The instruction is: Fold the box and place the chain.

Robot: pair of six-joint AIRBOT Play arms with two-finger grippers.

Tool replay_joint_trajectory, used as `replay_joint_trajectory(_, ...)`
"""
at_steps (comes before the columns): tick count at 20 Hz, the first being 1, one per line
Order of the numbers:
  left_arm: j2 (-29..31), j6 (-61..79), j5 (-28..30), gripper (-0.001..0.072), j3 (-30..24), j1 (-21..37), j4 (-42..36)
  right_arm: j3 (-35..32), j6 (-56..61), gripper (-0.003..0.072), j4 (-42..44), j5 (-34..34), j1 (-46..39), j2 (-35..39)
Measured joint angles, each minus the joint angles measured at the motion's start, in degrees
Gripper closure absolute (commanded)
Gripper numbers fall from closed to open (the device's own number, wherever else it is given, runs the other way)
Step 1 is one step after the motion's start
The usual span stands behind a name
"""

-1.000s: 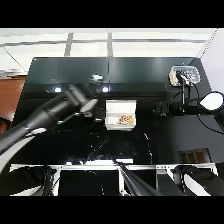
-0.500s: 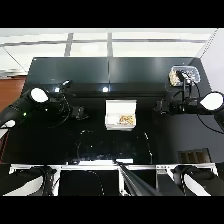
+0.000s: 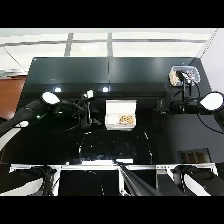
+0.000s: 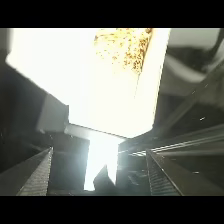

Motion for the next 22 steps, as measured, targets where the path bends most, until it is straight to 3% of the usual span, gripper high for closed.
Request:
replay_joint_trajectory(7, -4.2, 8.7, 0.9, -0.0010, 0.7, -2.2, -0.2, 0.0, 0.2, 0.0404, 0.0, -0.7, 0.0, 0.0)
replay_joint_trajectory(19, -6.1, 10.5, 3.4, -0.0009, 1.1, -5.2, -4.5, -0.7, 0.2, 0.0404, 0.2, -2.4, 0.0, -0.2)
replay_joint_trajectory(22, -6.2, 10.6, 3.9, 0.0021, 1.1, -6.1, -4.6, -0.8, 0.2, 0.0404, 0.3, -2.7, 0.0, -0.2)
